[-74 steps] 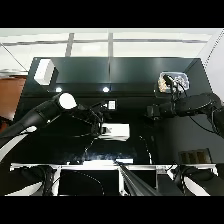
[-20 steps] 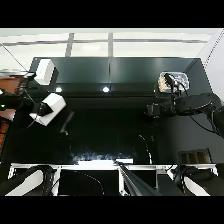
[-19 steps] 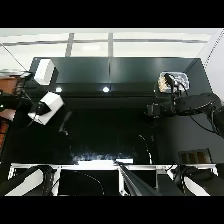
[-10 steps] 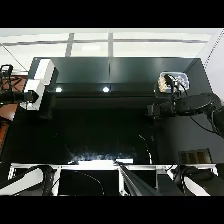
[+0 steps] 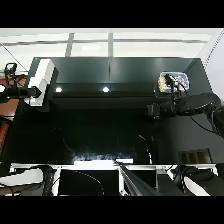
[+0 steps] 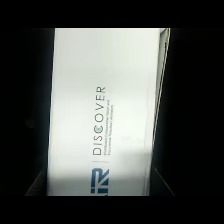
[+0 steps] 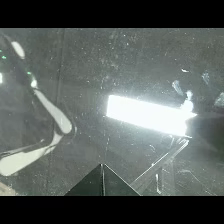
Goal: Fold the box and place the chain.
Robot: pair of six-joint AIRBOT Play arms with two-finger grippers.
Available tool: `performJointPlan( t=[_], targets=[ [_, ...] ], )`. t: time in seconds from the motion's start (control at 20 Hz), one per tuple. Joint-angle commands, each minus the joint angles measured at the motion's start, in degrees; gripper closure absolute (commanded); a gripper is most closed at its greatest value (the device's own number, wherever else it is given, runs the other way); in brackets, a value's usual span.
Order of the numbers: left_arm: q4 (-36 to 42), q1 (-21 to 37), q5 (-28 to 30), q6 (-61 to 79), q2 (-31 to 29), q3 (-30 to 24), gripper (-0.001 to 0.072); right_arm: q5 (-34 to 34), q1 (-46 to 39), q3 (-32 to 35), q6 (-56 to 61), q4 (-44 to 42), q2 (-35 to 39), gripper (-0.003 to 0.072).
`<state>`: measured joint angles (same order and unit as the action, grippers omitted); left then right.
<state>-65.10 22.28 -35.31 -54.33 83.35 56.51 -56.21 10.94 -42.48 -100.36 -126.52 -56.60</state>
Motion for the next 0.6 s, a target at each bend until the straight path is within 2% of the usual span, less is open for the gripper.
performJointPlan(
  t=[0.0, 0.05, 0.1, 0.25, 0.4, 0.55],
  targets=[
    [1.6, -0.3, -0.5, -0.1, 2.4, 0.8, 0.0202, 0.0, 0.0, 0.0, 0.5, 0.3, 0.0, 0.0664],
    [1.4, -0.3, -0.7, -0.1, 2.5, 0.8, 0.0119, 0.0, 0.0, 0.0, 0.7, 0.4, 0.0, 0.0664],
    [0.7, -0.2, -0.7, -0.1, 2.4, 0.9, -0.0006, 0.0, 0.0, 0.0, 1.0, 0.4, 0.0, 0.0663],
    [-5.5, -0.2, -4.5, -0.2, -0.1, 3.2, -0.0008, -0.2, 0.0, 0.0, 1.2, 0.3, 0.0, 0.0664],
    [-5.4, 0.0, -10.4, -0.4, -5.3, 5.6, -0.0008, 0.5, 0.0, 0.0, 1.2, 0.3, 0.0, 0.0664],
    [-3.8, -0.3, -12.1, -4.4, -13.0, 6.5, -0.0007, 0.4, -1.3, -0.5, 1.0, 0.5, 0.0, 0.0664]
  ],
)
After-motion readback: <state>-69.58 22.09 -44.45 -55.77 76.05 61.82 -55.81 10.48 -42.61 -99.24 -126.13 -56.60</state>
